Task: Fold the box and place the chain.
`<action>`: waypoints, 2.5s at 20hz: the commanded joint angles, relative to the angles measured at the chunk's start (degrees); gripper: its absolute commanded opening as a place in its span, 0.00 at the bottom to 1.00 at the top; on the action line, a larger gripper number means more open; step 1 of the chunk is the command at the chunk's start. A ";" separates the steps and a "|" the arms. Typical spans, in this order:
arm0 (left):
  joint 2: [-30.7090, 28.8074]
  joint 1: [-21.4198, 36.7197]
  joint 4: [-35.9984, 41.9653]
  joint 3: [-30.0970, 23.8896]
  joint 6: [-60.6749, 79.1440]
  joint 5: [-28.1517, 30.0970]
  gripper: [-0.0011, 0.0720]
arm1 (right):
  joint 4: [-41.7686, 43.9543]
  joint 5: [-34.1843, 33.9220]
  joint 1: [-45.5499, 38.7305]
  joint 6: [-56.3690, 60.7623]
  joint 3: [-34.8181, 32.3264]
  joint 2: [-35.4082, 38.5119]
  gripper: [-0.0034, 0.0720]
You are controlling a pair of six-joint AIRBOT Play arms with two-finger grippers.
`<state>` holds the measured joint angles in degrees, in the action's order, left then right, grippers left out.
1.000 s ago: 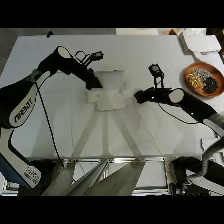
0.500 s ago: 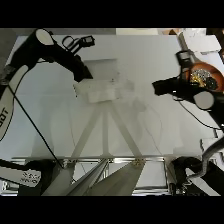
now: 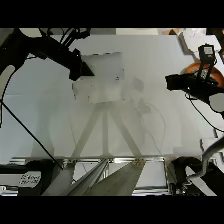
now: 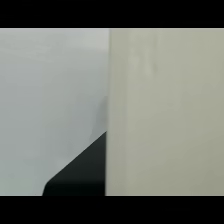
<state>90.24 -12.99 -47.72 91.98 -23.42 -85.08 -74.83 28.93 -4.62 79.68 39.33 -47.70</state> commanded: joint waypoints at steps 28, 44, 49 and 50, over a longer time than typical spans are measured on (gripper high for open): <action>5.44 0.09 9.35 -28.41 39.93 26.45 0.02 | -0.15 -0.02 -0.15 0.20 0.07 0.17 0.65; 7.93 -1.38 9.31 -28.41 39.95 27.23 0.02 | -0.15 -0.02 -0.13 0.20 0.07 0.17 0.65; 7.93 -1.38 9.33 -28.41 39.93 27.21 0.03 | -0.15 -0.02 -0.15 0.20 0.07 0.17 0.65; 7.93 -1.40 9.33 -28.41 39.93 27.23 0.03 | -0.15 -0.02 -0.15 0.20 0.07 0.17 0.65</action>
<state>98.08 -14.35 -38.15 63.61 16.51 -57.91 -74.98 28.88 -4.75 79.85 39.33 -47.55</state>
